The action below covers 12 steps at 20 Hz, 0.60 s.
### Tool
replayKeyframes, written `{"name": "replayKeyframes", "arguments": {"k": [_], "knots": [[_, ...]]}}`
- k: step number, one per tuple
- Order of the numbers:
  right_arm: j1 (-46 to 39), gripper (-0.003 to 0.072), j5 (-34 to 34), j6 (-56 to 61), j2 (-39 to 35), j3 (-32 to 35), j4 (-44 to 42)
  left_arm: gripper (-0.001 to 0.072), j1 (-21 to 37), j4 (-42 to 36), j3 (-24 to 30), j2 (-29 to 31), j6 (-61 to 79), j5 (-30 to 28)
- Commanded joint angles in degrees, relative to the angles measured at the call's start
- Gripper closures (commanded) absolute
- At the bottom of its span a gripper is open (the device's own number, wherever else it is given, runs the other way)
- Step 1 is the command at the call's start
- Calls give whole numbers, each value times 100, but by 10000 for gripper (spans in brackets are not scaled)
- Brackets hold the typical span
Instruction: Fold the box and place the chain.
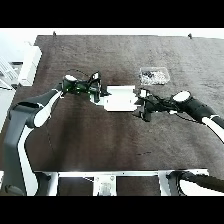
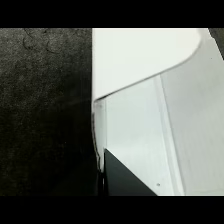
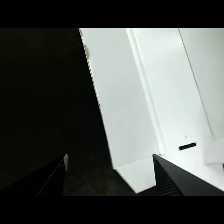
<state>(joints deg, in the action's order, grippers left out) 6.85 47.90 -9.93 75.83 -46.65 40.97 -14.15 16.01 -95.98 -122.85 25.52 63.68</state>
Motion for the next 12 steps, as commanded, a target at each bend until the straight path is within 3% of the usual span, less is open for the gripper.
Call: {"name": "replayKeyframes", "arguments": {"k": [1, 6, 10, 12], "knots": [[195, 42, -391, -387, 87, 13, 46, 687, 0, -4, 2, -2, 0, -2], [251, 42, -693, -566, 527, 11, 39, 687, 0, -9, 2, -2, 0, -2], [487, 41, -1572, -575, 560, -26, -68, 687, 0, -11, 2, -4, 0, -2], [474, 42, -1703, -570, 560, -151, -557, 687, 0, -11, 2, -4, 0, -2]]}}
